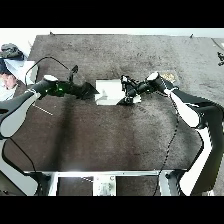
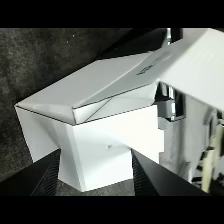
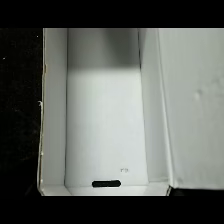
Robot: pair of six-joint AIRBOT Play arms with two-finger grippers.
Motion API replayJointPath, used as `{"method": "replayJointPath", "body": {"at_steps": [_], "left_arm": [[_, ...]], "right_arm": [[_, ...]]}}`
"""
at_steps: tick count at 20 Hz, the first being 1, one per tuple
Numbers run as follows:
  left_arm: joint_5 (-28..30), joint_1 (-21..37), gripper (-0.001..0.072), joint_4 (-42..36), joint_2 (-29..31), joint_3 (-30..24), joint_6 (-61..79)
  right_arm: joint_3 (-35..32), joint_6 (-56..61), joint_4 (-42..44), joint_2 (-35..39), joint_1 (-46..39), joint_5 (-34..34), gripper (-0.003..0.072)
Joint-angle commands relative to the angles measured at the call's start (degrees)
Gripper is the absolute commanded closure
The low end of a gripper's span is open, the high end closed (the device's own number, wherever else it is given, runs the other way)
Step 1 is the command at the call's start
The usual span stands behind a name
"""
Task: Fold the box and place the chain.
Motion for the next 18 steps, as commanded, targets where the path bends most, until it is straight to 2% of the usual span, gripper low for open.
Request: {"method": "replayJointPath", "body": {"at_steps": [1,6,11,16,18], "left_arm": [[0.3,-1.9,0.0239,7.5,0.0,3.5,-7.4],[0.6,-4.8,0.0250,14.5,0.0,7.4,-15.5],[0.7,-8.4,0.0249,29.8,0.0,11.7,-30.1],[2.3,-11.8,0.0249,40.1,0.0,13.4,-43.8],[3.5,-12.9,0.0249,41.6,0.0,13.4,-45.9]], "right_arm": [[0.0,0.0,0.0,0.0,0.0,0.0,0.0340],[0.0,0.0,0.0,0.0,0.0,0.0,0.0340],[0.0,0.0,0.0,0.0,0.0,0.0,0.0340],[0.0,0.0,0.0,0.0,0.0,0.0,0.0340],[0.0,0.0,0.0,0.0,0.0,0.0,0.0340]]}}
